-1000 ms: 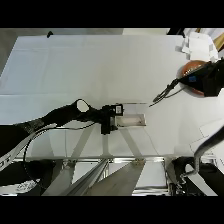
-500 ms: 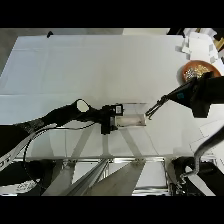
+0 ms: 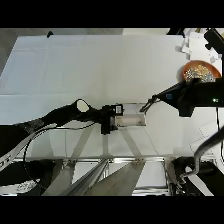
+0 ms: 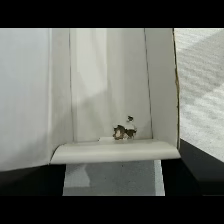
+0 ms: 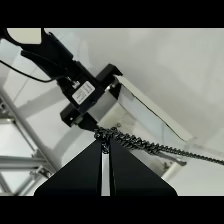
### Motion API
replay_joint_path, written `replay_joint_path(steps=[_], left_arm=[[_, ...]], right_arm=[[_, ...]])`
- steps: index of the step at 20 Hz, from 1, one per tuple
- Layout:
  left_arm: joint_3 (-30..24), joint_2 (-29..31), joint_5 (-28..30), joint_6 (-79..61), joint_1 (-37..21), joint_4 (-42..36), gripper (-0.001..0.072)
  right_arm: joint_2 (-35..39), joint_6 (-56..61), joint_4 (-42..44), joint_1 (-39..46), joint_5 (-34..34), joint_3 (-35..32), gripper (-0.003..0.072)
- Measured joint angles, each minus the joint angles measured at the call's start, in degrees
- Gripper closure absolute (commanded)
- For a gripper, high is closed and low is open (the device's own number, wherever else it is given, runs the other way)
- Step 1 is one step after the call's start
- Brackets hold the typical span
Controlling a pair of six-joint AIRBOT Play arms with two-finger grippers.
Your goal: Fold the box and place the chain.
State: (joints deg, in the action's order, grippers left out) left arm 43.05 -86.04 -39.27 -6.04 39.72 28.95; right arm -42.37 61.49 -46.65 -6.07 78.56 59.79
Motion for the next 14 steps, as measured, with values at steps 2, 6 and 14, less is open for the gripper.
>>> replay_joint_path(steps=[2,6,14], left_arm=[[0.0,0.0,0.0,0.0,0.0,0.0,0.0435],[0.0,0.0,0.0,0.0,0.0,0.0,0.0435],[0.0,0.0,0.0,0.0,0.0,0.0,0.0435]], right_arm=[[0.0,0.0,0.8,-0.1,-1.2,-1.7,0.0673],[0.0,-1.0,1.6,-2.8,-6.1,-8.1,0.0672],[-4.0,-1.9,-0.1,-14.6,-21.1,-20.0,0.0672]])
